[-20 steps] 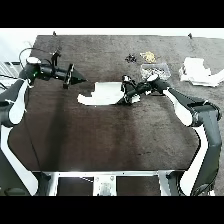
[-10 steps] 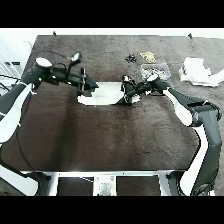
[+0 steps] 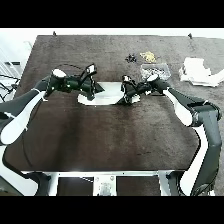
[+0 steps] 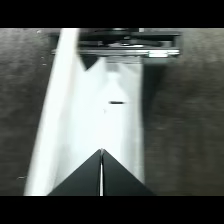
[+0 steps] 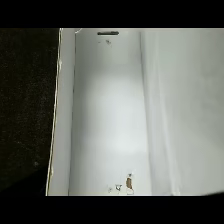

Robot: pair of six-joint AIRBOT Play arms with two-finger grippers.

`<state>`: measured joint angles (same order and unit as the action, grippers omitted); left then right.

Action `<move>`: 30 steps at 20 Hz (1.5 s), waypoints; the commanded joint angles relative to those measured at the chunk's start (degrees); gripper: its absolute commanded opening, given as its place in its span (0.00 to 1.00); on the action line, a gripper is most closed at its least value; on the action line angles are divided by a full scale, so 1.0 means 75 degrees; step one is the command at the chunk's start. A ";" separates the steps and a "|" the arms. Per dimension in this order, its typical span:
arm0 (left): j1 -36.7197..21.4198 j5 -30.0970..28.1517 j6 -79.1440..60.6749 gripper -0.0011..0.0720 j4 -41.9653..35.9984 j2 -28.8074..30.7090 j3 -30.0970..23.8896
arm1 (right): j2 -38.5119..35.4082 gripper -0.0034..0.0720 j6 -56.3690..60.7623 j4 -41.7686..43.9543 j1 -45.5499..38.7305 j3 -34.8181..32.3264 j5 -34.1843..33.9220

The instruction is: Fold the box and place the chain.

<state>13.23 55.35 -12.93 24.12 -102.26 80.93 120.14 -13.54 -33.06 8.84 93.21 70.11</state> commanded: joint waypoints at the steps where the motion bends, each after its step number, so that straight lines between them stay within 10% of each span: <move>1: -0.0026 -0.0256 0.0277 0.04 -0.0029 -0.0542 0.0740 | 0.0003 0.57 0.0000 0.0003 0.0006 0.0006 0.0003; 20: -0.0023 -0.0329 0.0519 0.04 0.0335 -0.1501 0.1396 | 0.0003 0.57 0.0000 0.0003 0.0009 0.0006 0.0003; 29: -0.0664 0.1215 0.0519 0.05 0.1565 -0.0117 0.1428 | 0.0003 0.57 0.0000 0.0003 0.0009 0.0006 0.0003; 30: -0.0667 0.1577 0.0522 0.24 0.2107 -0.0032 0.1428 | 0.0003 0.57 0.0000 0.0003 0.0009 0.0006 0.0003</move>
<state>9.45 60.40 -9.04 32.10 -105.12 91.59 120.14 -13.58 -33.06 8.86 93.23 70.11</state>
